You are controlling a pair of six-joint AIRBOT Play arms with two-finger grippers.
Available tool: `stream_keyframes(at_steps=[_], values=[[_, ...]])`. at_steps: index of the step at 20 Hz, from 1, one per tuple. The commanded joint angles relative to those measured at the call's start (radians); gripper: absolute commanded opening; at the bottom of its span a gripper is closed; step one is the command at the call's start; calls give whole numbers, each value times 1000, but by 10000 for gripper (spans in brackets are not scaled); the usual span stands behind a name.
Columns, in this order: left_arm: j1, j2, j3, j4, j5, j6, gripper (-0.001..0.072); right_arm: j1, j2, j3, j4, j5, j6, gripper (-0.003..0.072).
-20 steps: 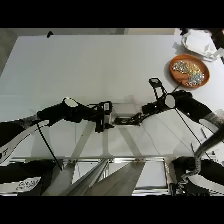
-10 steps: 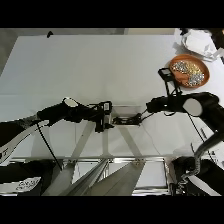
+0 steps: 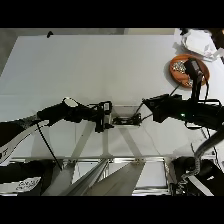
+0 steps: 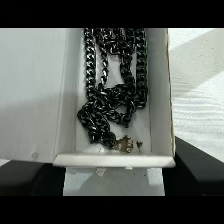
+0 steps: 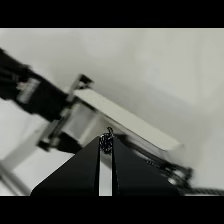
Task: Fold the box and place the chain.
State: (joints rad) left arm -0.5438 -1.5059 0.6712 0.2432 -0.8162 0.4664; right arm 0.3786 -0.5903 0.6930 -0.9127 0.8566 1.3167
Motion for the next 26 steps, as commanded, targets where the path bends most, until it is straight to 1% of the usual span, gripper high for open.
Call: stream_keyframes(at_steps=[1,4,7,10,11,12,13,16,18,21,23,24,26], values=[[0,0,0,0,0,0,325,1,-13,0,169,-15,-144,20],[0,0,0,0,0,0,325,13,-82,-34,163,-24,-153,20],[0,0,0,0,0,0,325,93,-200,-101,154,-92,-191,21],[0,0,0,0,0,0,325,164,-331,-115,132,-129,-200,22],[0,0,0,0,0,0,325,173,-359,-115,132,-147,-199,30],[0,0,0,0,-1,0,325,175,-380,-115,132,-167,-196,93],[0,0,0,0,0,0,325,174,-390,-115,130,-183,-189,122],[0,0,0,0,-3,0,325,144,-389,-114,129,-193,-188,123],[0,0,0,0,-3,0,325,93,-373,-111,129,-162,-188,124],[0,0,0,0,-3,0,325,-33,-311,-89,117,-108,-186,123],[0,0,0,0,-3,0,325,-147,-269,-70,12,-126,-76,122],[0,0,0,0,-3,0,325,-208,-257,-58,-91,-129,-12,122],[0,0,0,0,-3,0,325,-310,-257,-51,-350,-147,131,122]])
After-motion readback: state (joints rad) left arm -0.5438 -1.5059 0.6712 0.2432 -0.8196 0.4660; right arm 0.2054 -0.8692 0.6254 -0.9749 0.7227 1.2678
